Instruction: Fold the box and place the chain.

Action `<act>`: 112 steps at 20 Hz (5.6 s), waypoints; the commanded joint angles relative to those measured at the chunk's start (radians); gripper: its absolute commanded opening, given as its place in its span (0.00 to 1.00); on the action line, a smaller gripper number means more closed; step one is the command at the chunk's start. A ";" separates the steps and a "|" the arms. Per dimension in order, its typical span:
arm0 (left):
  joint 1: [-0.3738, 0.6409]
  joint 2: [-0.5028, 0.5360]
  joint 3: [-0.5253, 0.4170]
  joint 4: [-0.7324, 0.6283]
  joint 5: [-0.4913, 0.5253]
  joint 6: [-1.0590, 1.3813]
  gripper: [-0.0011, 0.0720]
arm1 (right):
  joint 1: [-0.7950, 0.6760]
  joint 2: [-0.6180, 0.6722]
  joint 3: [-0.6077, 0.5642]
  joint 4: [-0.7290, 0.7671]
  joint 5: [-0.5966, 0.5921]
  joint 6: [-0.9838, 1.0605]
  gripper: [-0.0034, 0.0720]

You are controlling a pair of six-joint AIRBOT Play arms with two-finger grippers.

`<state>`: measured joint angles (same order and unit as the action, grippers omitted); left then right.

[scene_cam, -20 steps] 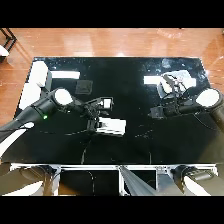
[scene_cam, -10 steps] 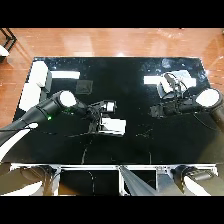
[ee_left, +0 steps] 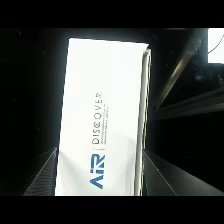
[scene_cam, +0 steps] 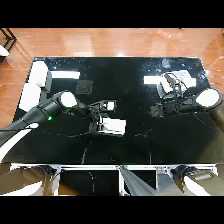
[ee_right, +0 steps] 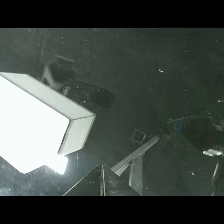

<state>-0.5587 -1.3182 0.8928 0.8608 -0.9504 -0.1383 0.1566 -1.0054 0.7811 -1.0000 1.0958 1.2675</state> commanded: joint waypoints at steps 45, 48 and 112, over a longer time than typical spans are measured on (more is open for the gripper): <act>0.218 0.243 0.012 0.288 -0.325 -0.623 0.51 | -0.001 0.001 0.000 -0.007 -0.023 -0.011 0.07; 0.330 0.311 -0.032 0.352 -0.424 -0.729 0.51 | -0.001 0.001 0.000 -0.007 -0.023 -0.011 0.07; 0.252 0.857 -0.398 0.728 0.080 -1.675 0.04 | -0.121 0.405 -0.175 -0.508 -0.192 0.383 0.07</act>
<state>-0.3058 -0.4618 0.4953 1.5867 -0.8753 -1.8103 0.0357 -0.6006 0.6075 -1.5082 0.9047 1.6497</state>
